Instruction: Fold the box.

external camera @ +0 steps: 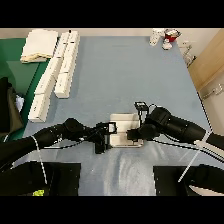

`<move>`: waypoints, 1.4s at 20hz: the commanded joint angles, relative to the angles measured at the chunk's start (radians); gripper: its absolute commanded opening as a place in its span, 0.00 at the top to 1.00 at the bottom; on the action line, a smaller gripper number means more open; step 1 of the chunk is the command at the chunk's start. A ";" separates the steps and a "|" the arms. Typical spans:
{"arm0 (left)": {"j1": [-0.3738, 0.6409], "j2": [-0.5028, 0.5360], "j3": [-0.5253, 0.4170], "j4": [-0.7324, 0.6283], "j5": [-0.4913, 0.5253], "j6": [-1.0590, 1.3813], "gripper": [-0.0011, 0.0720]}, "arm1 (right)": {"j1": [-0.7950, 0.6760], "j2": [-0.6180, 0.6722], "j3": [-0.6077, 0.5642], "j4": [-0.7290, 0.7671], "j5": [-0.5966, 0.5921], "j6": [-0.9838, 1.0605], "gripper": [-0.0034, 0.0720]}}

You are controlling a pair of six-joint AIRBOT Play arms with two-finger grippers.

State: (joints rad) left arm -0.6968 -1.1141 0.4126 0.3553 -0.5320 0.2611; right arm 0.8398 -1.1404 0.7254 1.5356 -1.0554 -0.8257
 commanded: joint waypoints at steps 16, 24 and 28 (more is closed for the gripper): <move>0.000 0.000 0.001 0.000 0.000 0.000 0.35 | 0.010 -0.010 0.018 -0.017 -0.045 0.039 0.47; 0.000 -0.001 0.001 0.000 0.000 0.000 0.35 | 0.007 0.208 0.100 -0.094 -0.227 0.025 0.47; 0.000 -0.001 0.001 0.000 0.000 0.000 0.35 | -0.072 0.262 0.098 -0.198 -0.295 0.020 0.61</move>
